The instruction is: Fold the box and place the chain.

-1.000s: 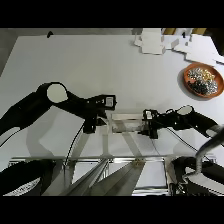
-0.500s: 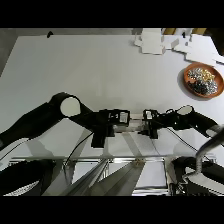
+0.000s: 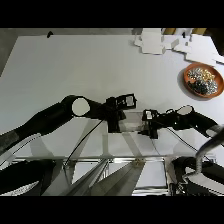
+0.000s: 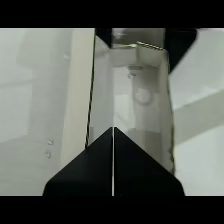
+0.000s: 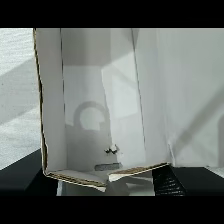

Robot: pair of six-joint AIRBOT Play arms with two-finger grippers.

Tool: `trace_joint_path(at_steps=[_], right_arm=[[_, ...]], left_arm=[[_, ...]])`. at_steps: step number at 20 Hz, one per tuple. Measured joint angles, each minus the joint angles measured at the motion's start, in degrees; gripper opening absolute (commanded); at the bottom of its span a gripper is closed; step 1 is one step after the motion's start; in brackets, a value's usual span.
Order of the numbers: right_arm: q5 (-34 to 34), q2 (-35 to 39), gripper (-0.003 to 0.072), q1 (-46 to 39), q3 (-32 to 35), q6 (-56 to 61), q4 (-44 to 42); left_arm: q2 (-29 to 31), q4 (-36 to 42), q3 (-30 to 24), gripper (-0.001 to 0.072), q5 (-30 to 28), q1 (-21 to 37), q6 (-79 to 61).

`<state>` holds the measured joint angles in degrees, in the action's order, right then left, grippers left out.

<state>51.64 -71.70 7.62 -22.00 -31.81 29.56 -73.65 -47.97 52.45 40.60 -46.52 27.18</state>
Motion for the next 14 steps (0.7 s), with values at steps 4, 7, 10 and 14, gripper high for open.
trace_joint_path(at_steps=[4, 7, 10, 14], right_arm=[[0.00, 0.00, 0.0316, 0.00, 0.00, 0.00, 0.00], [0.00, 0.00, 0.0316, 0.00, 0.00, 0.00, 0.00], [0.00, 0.00, 0.0316, 0.00, 0.00, 0.00, 0.00], [0.00, 0.00, 0.0316, 0.00, 0.00, 0.00, 0.00]], left_arm=[[-3.65, 1.01, 0.00, 0.0005, -4.35, 0.31, -0.07], [-6.60, 2.25, 0.00, 0.0006, -7.15, 0.42, -0.11], [-8.50, 3.17, 0.00, 0.0006, -8.00, 0.42, -0.11], [-8.50, 3.48, 0.00, 0.0008, -7.91, 0.59, -0.11]])
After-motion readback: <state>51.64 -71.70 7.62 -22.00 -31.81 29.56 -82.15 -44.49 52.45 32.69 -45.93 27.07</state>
